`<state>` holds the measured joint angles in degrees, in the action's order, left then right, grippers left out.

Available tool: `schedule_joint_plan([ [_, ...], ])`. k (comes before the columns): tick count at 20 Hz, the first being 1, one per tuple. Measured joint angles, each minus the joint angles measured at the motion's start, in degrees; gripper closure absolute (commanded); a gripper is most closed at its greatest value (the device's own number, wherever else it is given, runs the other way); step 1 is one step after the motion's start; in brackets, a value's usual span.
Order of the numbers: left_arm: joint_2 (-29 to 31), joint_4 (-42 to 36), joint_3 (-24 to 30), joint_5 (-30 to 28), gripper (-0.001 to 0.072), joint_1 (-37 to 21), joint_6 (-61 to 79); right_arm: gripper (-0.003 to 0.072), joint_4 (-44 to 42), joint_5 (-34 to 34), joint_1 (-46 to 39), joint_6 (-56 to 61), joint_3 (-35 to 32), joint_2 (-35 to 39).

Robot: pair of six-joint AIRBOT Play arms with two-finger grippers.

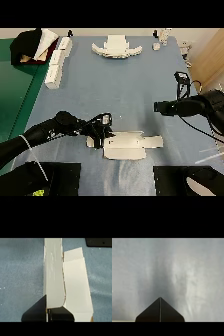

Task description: Fold the box.

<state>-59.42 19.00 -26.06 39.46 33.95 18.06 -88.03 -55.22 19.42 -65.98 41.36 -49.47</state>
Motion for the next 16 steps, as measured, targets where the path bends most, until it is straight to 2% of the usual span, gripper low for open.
schedule_joint_plan([
  [5,0.00,0.07,0.00,0.00,0.0696,0.00,-0.04,0.0685,-5.25,-13.20,9.01,2.12,-2.16,6.45],
  [8,0.00,0.09,0.00,0.00,0.0696,0.00,-0.07,0.0685,-8.98,-16.15,20.46,8.07,-6.16,12.00],
  [11,0.00,0.11,0.00,0.00,0.0696,0.00,-0.07,0.0681,-11.43,-15.37,35.82,14.93,-10.38,15.96],
  [12,0.00,0.11,0.00,0.00,0.0696,0.00,-0.07,0.0586,-11.41,-13.92,41.35,16.33,-11.28,16.55],
  [13,0.00,0.11,0.00,0.00,0.0696,0.00,-0.07,0.0293,-10.67,-12.61,46.27,17.03,-11.91,16.76],
  [14,0.00,0.11,0.00,0.00,0.0696,0.00,-0.07,0.0090,-8.76,-11.30,50.82,17.38,-12.35,16.70],
  [15,0.00,0.11,0.00,-0.02,0.0696,0.00,-0.07,0.0009,-5.35,-9.99,55.08,17.55,-12.72,16.24],
  [16,0.00,0.11,0.00,-0.02,0.0696,0.00,-0.07,-0.0018,-1.55,-9.22,58.16,17.44,-12.94,15.43],
])
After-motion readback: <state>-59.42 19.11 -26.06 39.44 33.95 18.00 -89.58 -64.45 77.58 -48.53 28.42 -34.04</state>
